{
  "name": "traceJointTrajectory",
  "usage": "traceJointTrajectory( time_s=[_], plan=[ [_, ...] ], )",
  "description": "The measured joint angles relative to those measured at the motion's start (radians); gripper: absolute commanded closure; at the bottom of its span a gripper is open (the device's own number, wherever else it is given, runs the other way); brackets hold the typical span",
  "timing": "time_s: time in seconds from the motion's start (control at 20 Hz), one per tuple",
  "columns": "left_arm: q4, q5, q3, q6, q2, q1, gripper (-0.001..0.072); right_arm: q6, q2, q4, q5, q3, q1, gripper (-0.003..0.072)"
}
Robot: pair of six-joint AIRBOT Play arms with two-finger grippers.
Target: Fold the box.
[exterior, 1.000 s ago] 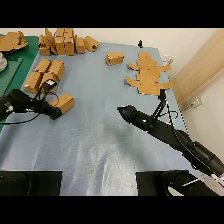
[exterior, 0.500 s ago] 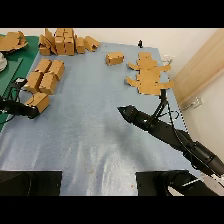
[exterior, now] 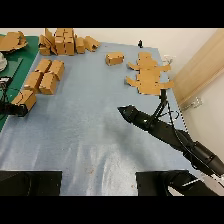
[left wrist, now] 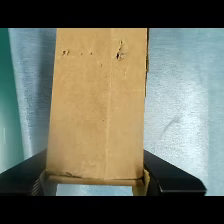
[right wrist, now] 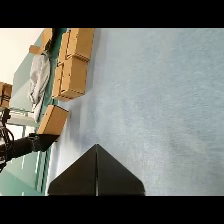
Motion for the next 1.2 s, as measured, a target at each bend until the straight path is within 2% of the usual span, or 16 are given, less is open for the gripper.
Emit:
traceJointTrajectory(
  time_s=[0.05, 0.1, 0.15, 0.45, 0.75, 1.2],
  plan=[
    [0.000, 0.003, 0.000, 0.000, -0.008, 0.002, 0.0262, 0.000, 0.000, 0.000, 0.000, 0.000, 0.000, 0.0685],
    [0.001, 0.008, 0.003, -0.002, -0.018, 0.002, 0.0182, 0.000, 0.000, 0.000, 0.000, 0.000, 0.000, 0.0686],
    [0.000, 0.012, 0.008, -0.008, -0.029, 0.003, -0.0011, 0.000, 0.000, 0.000, 0.000, 0.000, 0.000, 0.0685],
    [0.006, -0.029, 0.051, -0.047, -0.065, 0.009, -0.0011, 0.000, 0.000, 0.000, 0.003, 0.000, 0.000, 0.0685],
    [0.132, -0.204, 0.113, -0.149, -0.064, 0.039, -0.0011, 0.000, 0.000, -0.008, 0.003, 0.000, 0.000, 0.0685],
    [0.141, -0.373, 0.178, -0.220, 0.060, 0.026, -0.0011, -0.001, 0.000, -0.035, -0.004, 0.000, 0.000, 0.0685]
  ],
)
